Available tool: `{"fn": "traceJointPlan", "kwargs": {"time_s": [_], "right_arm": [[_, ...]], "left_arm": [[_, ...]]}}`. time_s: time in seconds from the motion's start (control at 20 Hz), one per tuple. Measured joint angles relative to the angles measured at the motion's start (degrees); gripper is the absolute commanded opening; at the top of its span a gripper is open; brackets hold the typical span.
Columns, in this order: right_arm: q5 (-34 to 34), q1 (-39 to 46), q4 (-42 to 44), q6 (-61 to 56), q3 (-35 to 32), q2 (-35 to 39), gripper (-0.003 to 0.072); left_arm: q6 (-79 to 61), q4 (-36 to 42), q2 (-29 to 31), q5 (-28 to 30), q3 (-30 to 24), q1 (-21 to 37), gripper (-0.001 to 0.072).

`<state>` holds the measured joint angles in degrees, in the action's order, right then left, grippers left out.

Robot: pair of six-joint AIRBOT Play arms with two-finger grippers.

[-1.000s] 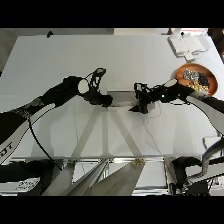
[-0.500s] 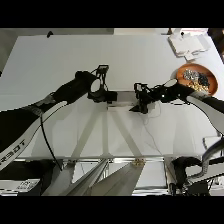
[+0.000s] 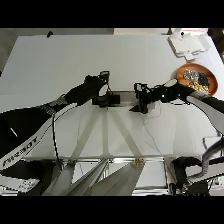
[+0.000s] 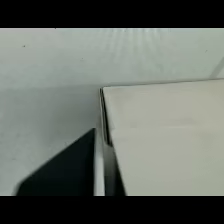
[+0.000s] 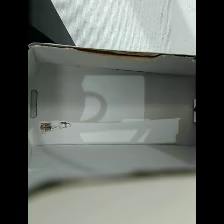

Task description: Fold the box and place the chain.

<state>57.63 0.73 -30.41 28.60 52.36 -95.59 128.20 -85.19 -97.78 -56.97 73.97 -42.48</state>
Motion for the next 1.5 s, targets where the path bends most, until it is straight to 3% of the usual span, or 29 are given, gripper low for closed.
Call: {"fn": "traceJointPlan", "kwargs": {"time_s": [0.3, 0.35, 0.45, 0.5, 0.75, 1.0, 1.25, 1.5], "right_arm": [[0.11, 0.0, 0.11, -0.04, 0.02, 0.0, 0.0423], [0.09, 0.0, 0.09, -0.04, 0.02, 0.0, 0.0423], [-0.11, 0.0, -0.07, 0.02, 0.0, 0.0, 0.0423], [-0.11, 0.0, -0.04, 0.02, 0.02, -0.02, 0.0422], [-0.09, 0.0, 0.0, 0.02, 0.02, -0.02, 0.0422], [-0.04, 0.0, 0.02, 0.02, 0.02, -0.02, 0.0422], [-0.04, 0.0, 0.04, 0.0, 0.02, -0.02, 0.0422], [-0.02, 0.0, 0.04, 0.0, 0.02, -0.02, 0.0422]], "left_arm": [[0.61, -0.07, -0.42, -0.11, 0.07, -0.02, 0.0016], [0.61, -0.13, -0.44, -0.07, 0.07, -0.02, 0.0109], [0.66, 0.33, -0.44, 1.44, 0.07, -0.02, 0.054], [0.61, 0.39, -0.17, 1.95, 0.07, -0.07, 0.0617], [-1.53, -0.33, 3.8, -1.27, 0.0, 0.74, 0.0639], [-14.29, 1.05, 11.28, -6.88, 0.02, 3.13, 0.0635], [-38.53, 10.43, 16.9, -13.51, -2.82, 11.1, 0.0635], [-77.99, 24.5, 18.18, -9.18, -11.61, 21.4, 0.0668]]}}
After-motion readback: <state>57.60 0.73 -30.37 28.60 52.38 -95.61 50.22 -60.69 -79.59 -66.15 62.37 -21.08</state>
